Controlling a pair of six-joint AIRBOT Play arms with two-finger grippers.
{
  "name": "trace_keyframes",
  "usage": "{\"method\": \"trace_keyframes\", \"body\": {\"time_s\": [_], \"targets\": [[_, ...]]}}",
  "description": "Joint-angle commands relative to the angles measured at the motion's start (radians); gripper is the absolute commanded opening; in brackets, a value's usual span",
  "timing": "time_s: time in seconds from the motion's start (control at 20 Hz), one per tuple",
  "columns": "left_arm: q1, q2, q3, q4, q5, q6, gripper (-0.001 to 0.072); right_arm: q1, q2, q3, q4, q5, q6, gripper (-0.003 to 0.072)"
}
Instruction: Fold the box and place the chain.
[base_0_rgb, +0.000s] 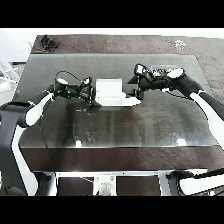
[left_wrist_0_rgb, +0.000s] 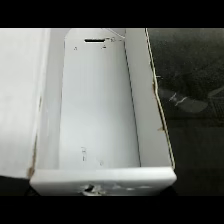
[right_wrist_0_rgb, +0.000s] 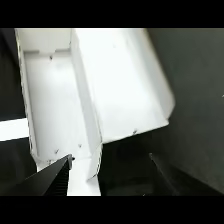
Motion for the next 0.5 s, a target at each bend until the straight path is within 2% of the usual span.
{"method": "trace_keyframes", "body": {"time_s": [0.0,0.45], "targets": [[0.001,-0.001,0.000,-0.001,0.000,0.000,0.0039,0.000,-0.001,-0.037,-0.032,0.005,-0.061,0.0573],[0.001,-0.001,0.000,-0.004,0.000,0.000,0.0039,0.000,-0.054,-0.036,-0.030,0.001,-0.139,0.0577]]}}
